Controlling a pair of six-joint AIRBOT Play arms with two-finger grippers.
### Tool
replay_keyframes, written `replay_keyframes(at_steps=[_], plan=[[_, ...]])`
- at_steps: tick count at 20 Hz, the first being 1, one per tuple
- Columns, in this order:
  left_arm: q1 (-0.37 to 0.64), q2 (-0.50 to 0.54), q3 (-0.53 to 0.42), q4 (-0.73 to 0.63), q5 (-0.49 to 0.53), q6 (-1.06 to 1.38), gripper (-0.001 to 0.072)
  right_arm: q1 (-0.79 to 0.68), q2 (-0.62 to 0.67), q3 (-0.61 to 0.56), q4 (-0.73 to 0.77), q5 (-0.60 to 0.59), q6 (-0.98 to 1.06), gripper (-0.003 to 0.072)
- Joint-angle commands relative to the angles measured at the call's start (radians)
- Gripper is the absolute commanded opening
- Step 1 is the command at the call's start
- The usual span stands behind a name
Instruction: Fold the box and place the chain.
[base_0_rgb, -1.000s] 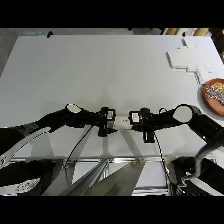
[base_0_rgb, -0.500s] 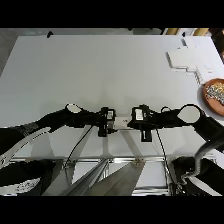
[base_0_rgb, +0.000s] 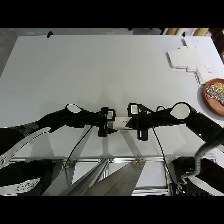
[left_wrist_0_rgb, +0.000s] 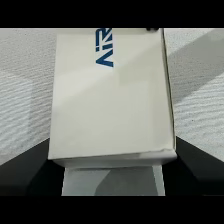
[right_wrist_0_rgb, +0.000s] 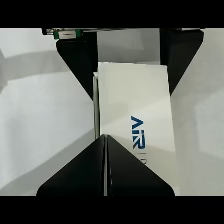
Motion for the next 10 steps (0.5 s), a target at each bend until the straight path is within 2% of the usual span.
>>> replay_keyframes(at_steps=[1, 10], plan=[[0.001, 0.0, 0.001, 0.0, 0.0, 0.0, 0.0029, 0.0, -0.013, 0.0, -0.037, 0.007, 0.007, 0.0016], [0.001, 0.0, 0.001, 0.0, 0.0, 0.0, 0.0029, 0.0, -0.085, 0.0, -0.056, 0.007, 0.007, 0.0016]])
